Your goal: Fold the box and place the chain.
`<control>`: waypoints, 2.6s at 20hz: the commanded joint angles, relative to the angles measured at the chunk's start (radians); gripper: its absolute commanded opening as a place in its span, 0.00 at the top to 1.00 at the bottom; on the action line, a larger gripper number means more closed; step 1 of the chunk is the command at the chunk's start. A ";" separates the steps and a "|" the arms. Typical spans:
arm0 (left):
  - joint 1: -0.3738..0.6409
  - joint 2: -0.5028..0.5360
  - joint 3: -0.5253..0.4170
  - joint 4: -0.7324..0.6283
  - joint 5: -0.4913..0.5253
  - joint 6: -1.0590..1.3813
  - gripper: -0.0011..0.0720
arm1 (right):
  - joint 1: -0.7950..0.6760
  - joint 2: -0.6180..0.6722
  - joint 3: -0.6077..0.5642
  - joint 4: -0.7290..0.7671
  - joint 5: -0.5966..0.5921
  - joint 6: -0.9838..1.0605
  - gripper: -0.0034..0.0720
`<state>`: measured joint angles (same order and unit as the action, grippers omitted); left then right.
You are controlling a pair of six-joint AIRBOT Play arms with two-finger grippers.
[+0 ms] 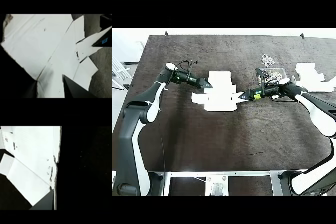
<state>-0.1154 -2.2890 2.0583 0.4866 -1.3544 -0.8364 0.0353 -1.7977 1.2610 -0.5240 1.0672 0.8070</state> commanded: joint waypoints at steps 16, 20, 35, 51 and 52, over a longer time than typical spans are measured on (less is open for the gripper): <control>0.000 -0.023 0.000 -0.076 -0.040 0.161 0.96 | -0.013 0.002 -0.001 -0.008 0.000 -0.029 0.72; 0.000 -0.022 0.000 -0.089 -0.091 0.332 0.96 | -0.057 0.034 -0.002 -0.008 0.068 -0.049 0.66; 0.000 0.067 -0.254 -0.236 -0.015 1.015 0.97 | -0.271 0.097 -0.051 0.103 0.108 -0.162 0.66; 0.000 0.150 -0.447 -0.286 0.172 1.287 0.97 | -0.249 0.097 -0.077 0.132 0.055 -0.210 0.66; 0.000 0.149 -0.447 -0.287 0.169 1.290 0.97 | -0.249 0.097 -0.077 0.132 0.055 -0.213 0.66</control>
<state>-0.1150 -2.1307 1.6146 0.2062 -1.1889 0.4236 -0.2142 -1.7012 1.1851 -0.3965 1.1248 0.6025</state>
